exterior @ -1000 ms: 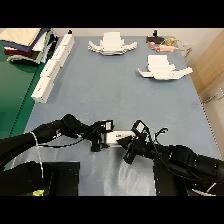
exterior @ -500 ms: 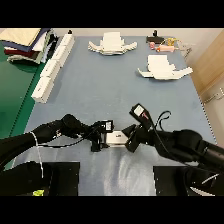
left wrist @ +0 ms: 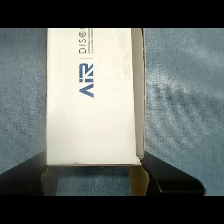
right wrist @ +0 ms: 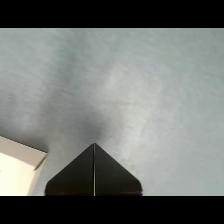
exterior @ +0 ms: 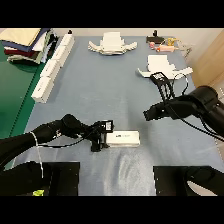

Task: Fold the box.

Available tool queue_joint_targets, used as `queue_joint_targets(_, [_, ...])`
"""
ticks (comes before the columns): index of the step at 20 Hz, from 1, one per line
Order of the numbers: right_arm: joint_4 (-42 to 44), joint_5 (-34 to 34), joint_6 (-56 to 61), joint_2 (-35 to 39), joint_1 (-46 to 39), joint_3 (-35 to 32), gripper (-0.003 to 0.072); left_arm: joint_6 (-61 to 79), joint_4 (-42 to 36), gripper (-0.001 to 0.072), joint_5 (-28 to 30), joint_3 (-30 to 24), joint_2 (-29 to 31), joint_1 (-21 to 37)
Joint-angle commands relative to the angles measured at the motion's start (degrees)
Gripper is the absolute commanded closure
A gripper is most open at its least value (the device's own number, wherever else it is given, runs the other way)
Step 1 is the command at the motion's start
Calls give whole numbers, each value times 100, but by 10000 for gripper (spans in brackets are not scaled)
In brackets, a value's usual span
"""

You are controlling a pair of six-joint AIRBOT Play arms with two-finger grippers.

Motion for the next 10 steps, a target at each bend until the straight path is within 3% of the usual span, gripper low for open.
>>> queue_joint_targets(1, [-59, -509, 55, -544, -258, 256, 683, 2, 0, 184, 4, 2, -2, 2])
queue_joint_targets(10, [-61, -487, 52, -772, -258, 254, 683, -9, -2, 185, 9, 11, -2, 2])
